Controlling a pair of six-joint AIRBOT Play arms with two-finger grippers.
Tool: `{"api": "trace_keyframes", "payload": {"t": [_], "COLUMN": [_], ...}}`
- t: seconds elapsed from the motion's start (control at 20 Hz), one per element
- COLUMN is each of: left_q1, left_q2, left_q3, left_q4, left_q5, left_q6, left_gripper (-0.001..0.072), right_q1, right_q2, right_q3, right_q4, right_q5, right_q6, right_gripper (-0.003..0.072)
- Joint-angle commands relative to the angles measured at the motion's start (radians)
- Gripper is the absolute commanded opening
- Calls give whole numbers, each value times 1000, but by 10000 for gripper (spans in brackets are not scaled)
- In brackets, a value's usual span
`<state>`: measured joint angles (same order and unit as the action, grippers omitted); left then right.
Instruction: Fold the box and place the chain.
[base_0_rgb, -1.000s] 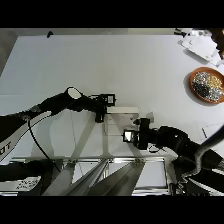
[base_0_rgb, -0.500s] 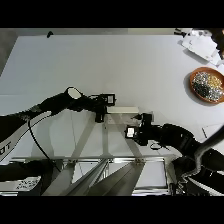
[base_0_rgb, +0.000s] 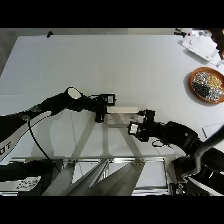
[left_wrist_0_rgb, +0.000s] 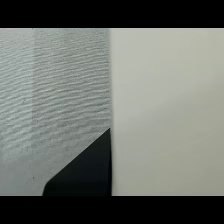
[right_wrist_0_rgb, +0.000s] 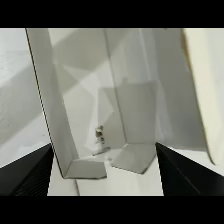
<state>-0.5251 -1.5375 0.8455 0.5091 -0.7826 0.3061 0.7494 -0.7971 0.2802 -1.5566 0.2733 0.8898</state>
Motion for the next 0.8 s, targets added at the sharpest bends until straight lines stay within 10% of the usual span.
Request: {"api": "trace_keyframes", "payload": {"t": [0.0, 0.75], "left_q1": [0, 0], "left_q2": [0, -1], "left_q3": [0, 0], "left_q4": [0, 0], "left_q5": [0, 0], "left_q6": [0, 1], "left_gripper": [15, 15], "right_q1": [-56, -147], "right_q2": [11, -11], "right_q3": [0, 0], "right_q4": [-3, 72], "right_q5": [-9, -114], "right_q6": [0, -2], "right_gripper": [682, 682]}}
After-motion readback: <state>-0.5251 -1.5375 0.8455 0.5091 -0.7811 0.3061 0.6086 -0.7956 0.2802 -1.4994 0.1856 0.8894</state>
